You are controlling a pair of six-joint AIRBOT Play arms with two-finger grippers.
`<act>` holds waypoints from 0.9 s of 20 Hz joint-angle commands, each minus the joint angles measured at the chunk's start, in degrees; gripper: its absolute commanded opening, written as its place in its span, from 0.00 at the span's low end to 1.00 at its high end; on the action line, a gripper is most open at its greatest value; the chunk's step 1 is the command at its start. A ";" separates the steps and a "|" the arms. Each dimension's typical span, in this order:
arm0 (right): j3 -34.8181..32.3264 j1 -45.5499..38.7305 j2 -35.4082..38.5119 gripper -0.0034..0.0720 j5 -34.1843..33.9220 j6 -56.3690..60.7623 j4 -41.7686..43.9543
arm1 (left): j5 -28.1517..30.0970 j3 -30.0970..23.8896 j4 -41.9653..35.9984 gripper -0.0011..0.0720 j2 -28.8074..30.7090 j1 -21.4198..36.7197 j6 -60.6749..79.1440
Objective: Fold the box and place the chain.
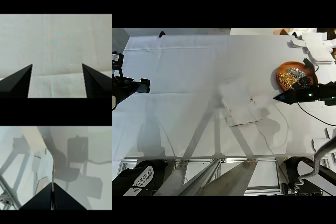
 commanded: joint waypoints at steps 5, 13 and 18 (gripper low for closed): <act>-1.36 17.29 0.50 0.05 -22.97 -3.28 11.52 | 0.02 0.02 0.02 0.97 -0.02 0.00 0.00; -1.66 27.93 -7.50 0.05 -44.30 -3.91 8.59 | 0.00 0.02 0.02 0.97 -0.02 0.00 0.02; -1.66 27.93 -13.22 0.05 -44.33 -3.04 9.07 | 0.02 0.02 0.02 0.97 -0.02 0.00 0.02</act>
